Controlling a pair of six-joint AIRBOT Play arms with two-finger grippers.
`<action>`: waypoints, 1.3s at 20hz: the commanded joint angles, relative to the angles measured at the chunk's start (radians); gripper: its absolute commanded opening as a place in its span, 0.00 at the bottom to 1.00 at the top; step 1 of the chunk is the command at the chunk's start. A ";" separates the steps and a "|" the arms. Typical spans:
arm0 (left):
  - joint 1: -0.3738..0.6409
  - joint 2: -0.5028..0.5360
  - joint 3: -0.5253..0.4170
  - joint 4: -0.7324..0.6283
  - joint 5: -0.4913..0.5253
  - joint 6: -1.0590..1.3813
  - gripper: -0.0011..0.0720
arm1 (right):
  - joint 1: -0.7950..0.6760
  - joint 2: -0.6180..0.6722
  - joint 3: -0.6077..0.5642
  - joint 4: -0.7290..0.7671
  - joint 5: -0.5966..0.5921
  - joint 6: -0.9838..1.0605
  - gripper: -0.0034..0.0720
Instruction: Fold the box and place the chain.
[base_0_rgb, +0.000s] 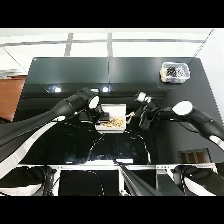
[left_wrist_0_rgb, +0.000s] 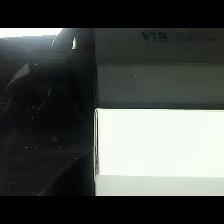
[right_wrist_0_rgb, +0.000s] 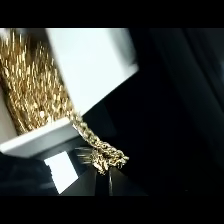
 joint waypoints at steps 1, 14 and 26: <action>0.000 -0.001 0.001 0.000 0.000 0.000 0.05 | -0.026 0.173 0.026 0.166 0.100 0.240 0.06; 0.000 -0.001 0.001 -0.021 0.008 -0.003 0.05 | 0.099 0.074 0.026 0.368 -0.019 0.315 0.45; -0.012 0.006 0.049 -0.103 0.022 -0.006 0.66 | -0.219 0.173 0.025 0.203 0.353 0.336 0.45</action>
